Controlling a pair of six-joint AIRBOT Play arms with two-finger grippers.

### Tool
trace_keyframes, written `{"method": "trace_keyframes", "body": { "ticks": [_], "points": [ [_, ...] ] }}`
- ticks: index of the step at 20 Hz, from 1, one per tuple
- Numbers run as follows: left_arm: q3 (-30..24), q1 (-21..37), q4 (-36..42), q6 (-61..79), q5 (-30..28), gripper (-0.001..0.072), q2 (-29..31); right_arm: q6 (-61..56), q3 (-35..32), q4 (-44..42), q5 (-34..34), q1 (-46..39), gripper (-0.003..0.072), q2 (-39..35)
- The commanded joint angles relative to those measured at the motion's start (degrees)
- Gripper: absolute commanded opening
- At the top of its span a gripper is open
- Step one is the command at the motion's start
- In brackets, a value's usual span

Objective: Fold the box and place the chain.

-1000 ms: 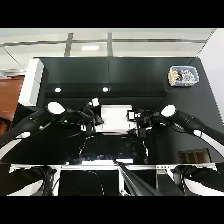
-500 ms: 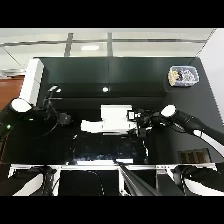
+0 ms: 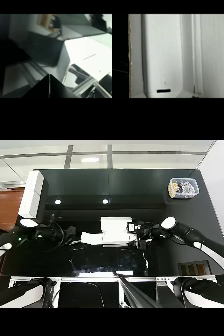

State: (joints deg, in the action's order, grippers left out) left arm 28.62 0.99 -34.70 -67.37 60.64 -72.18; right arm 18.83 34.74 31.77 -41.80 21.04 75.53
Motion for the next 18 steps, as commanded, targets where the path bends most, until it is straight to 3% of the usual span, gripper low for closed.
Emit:
{"method": "trace_keyframes", "body": {
  "ticks": [1,4,8,9,10,11,16,18],
  "points": [
    [1.01,-5.97,5.62,4.63,-1.53,0.0026,-5.18,-0.02,0.02,-0.02,-0.02,0.04,0.0188,0.02],
    [4.31,-10.43,5.84,6.27,-1.07,0.0026,-7.15,-0.02,0.02,-0.02,-0.02,0.04,0.0189,0.02],
    [8.17,-9.92,5.84,8.22,4.44,0.0029,-7.17,-0.02,0.00,-0.02,-0.02,0.04,0.0188,0.02],
    [8.90,-9.44,5.84,8.24,5.77,0.0109,-7.17,-0.02,0.00,-0.02,-0.02,0.04,0.0188,0.02],
    [9.60,-9.07,5.81,8.22,6.64,0.0425,-7.17,-0.02,0.02,-0.02,-0.02,0.04,0.0189,0.02],
    [10.16,-8.83,5.84,8.22,6.93,0.0652,-7.17,-0.02,0.00,-0.02,-0.02,0.04,0.0189,0.02],
    [12.57,-11.65,5.84,7.85,6.91,0.0669,-7.19,-0.02,0.02,-0.02,0.00,0.04,0.0188,0.02],
    [13.64,-14.27,5.79,6.86,6.73,0.0644,-7.19,-0.02,0.02,-0.02,0.00,0.04,0.0189,0.02]
  ]
}}
